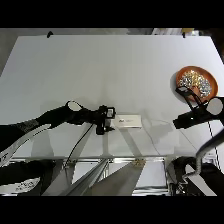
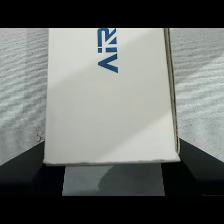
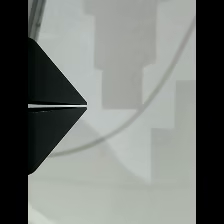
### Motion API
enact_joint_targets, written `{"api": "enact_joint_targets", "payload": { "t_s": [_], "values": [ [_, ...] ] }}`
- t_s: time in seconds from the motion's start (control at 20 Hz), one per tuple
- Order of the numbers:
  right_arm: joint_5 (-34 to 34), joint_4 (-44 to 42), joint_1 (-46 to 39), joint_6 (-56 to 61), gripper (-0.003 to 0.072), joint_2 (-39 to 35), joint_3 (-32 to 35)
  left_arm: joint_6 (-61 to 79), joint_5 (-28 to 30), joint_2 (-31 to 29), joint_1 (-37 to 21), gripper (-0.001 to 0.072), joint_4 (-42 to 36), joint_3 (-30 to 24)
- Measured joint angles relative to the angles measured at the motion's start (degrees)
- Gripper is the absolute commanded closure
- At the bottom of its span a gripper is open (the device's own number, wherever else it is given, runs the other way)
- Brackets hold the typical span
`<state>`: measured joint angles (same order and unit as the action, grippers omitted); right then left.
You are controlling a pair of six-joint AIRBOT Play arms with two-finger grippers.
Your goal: Fold the box and place the chain.
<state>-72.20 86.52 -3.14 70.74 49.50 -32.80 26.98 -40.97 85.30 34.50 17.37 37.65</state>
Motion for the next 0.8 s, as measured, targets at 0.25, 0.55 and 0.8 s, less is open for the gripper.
{"api": "enact_joint_targets", "payload": {
  "t_s": [0.25, 0.55, 0.8],
  "values": [
    [-2.10, 1.01, -2.21, 2.21, 0.0668, -0.04, 1.05, 0.00, 0.00, 0.00, 0.00, 0.0453, 0.00, 0.00],
    [-2.67, 1.22, -2.64, 2.80, 0.0668, -0.04, 1.29, 0.00, 0.00, 0.00, 0.00, 0.0453, 0.00, 0.02],
    [-2.78, 1.38, -2.69, 2.93, 0.0668, -0.04, 1.29, 0.00, -0.02, -0.02, 0.00, 0.0454, 0.00, 0.00]
  ]
}}
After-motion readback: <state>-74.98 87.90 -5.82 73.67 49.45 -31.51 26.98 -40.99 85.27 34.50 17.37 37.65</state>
